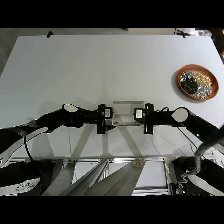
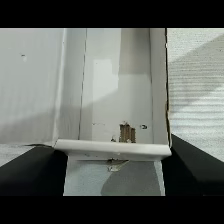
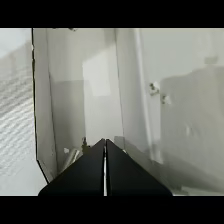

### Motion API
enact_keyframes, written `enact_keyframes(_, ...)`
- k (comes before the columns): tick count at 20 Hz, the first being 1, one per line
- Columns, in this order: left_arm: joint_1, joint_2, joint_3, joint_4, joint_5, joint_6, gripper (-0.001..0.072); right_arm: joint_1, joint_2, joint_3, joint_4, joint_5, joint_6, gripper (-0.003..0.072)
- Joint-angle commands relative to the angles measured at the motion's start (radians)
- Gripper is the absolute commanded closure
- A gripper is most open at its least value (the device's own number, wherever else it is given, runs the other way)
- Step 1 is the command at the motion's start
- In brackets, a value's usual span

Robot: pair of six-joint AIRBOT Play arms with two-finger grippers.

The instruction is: Fold the box and place the chain.

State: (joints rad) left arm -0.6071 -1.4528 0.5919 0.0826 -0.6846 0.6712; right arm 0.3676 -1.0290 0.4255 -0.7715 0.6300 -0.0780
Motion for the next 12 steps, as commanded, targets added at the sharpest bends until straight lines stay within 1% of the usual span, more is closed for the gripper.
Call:
enact_keyframes(1, 0.001, 0.000, 0.000, 0.001, 0.000, 0.001, 0.0321, -0.031, 0.118, 0.000, -0.167, 0.102, 0.358, 0.0675)
enact_keyframes(4, 0.001, 0.000, 0.000, 0.001, 0.000, 0.001, 0.0321, -0.077, 0.237, 0.000, -0.364, 0.288, 0.887, 0.0675)
enact_keyframes(6, 0.001, 0.000, 0.000, 0.001, 0.000, 0.001, 0.0321, -0.126, 0.304, 0.000, -0.469, 0.344, 1.338, 0.0675)
enact_keyframes(7, 0.001, 0.000, 0.000, 0.001, 0.000, 0.001, 0.0321, -0.154, 0.327, 0.000, -0.493, 0.370, 1.484, 0.0675)
enact_keyframes(8, 0.001, 0.000, 0.000, 0.001, 0.000, 0.001, 0.0321, -0.185, 0.342, 0.000, -0.510, 0.394, 1.577, 0.0675)
enact_keyframes(9, 0.001, 0.000, 0.000, 0.000, 0.000, 0.001, 0.0321, -0.218, 0.345, 0.000, -0.518, 0.415, 1.622, 0.0675)
enact_keyframes(12, 0.001, 0.000, 0.000, 0.001, 0.000, 0.001, 0.0321, -0.306, 0.325, 0.000, -0.534, 0.426, 1.666, 0.0674)
